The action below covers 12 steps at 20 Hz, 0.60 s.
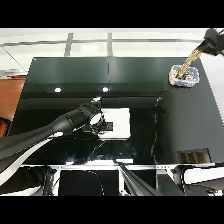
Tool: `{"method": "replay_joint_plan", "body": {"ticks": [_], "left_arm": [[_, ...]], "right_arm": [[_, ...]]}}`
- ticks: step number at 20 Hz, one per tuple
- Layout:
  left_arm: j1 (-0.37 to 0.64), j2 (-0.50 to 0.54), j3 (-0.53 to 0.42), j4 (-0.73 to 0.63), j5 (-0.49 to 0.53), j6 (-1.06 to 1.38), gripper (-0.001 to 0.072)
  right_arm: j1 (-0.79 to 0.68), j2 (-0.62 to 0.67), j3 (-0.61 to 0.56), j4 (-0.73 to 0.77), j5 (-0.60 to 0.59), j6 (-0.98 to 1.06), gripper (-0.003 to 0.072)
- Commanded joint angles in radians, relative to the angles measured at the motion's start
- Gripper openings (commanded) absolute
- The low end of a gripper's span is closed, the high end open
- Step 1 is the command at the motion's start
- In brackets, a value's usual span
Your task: Fold the box and place the chain.
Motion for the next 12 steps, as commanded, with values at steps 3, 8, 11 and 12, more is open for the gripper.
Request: {"method": "replay_joint_plan", "body": {"ticks": [3,8,11,12], "left_arm": [[0.001,0.000,0.000,0.000,0.001,0.000,0.0027],[0.001,0.000,0.000,0.000,0.001,0.000,0.0027],[0.001,0.000,0.000,0.000,0.001,0.000,0.0027],[0.001,0.000,0.000,0.000,0.001,0.000,0.0027]], "right_arm": [[-0.002,0.210,0.000,0.122,0.069,-0.058,0.0017],[0.062,0.453,-0.238,0.177,0.098,-0.114,0.0018],[0.163,0.616,-0.469,0.176,0.092,-0.151,0.0017],[0.202,0.658,-0.541,0.180,0.105,-0.151,0.0017]]}}
